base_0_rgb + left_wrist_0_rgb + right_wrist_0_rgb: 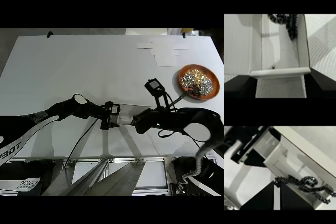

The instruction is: Fold the box and place the chain.

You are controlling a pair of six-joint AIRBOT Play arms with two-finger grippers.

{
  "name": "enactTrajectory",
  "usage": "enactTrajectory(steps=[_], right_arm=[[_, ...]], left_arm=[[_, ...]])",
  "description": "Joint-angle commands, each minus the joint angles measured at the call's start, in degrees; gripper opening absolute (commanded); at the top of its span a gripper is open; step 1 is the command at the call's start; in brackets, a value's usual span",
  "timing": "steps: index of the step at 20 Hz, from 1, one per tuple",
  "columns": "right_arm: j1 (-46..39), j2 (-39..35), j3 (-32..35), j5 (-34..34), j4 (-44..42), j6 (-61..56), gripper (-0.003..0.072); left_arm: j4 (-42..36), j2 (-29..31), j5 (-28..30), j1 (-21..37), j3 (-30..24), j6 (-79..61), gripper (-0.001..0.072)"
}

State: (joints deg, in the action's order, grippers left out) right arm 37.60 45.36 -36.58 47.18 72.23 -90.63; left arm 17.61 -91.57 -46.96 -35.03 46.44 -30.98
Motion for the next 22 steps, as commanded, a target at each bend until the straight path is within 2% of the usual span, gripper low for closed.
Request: enactTrajectory(steps=[1, 4, 5, 6, 7, 11, 14, 16, 20, 22], right_arm=[[0.17, 6.14, 0.57, -2.56, 1.07, -0.02, 0.002], [0.17, 9.33, 0.57, -3.58, 1.09, -0.02, 0.0022], [0.17, 9.68, 0.57, -4.0, 1.09, -0.02, 0.0047], [0.15, 9.64, 0.55, -4.52, 1.09, -0.02, 0.0134], [0.11, 9.49, 0.44, -4.79, 1.07, -0.02, 0.018], [-0.42, 7.65, -4.59, 1.11, 4.42, -0.04, 0.0181], [-6.91, 7.08, -10.29, 12.17, 7.37, -0.04, 0.0181], [-13.53, 7.08, -11.98, 17.25, 10.34, -0.04, 0.0181], [-26.6, 7.63, -11.96, 17.33, 18.78, -0.98, 0.018], [-31.91, 8.9, -11.96, 16.22, 19.47, -0.94, 0.018]], left_arm=[[0.0, -0.02, 0.0, -0.02, -0.02, 0.0, 0.0089], [0.02, -0.02, 0.0, -0.02, -0.02, 0.0, 0.0089], [0.02, -0.02, 0.02, -0.02, -0.02, -0.02, 0.0089], [0.02, -0.02, 0.02, -0.02, -0.02, 0.0, 0.0089], [0.02, -0.02, 0.02, -0.02, -0.02, -0.02, 0.0089], [0.0, -0.02, 0.0, -0.02, 0.0, -0.02, 0.0089], [0.02, -0.02, 0.0, -0.02, -0.02, -0.02, 0.0089], [0.02, -0.02, 0.0, -0.02, 0.0, -0.02, 0.0089], [0.0, -0.02, 0.0, -0.02, -0.02, -0.02, 0.0089], [0.0, -0.02, 0.02, -0.02, -0.02, 0.0, 0.0089]])
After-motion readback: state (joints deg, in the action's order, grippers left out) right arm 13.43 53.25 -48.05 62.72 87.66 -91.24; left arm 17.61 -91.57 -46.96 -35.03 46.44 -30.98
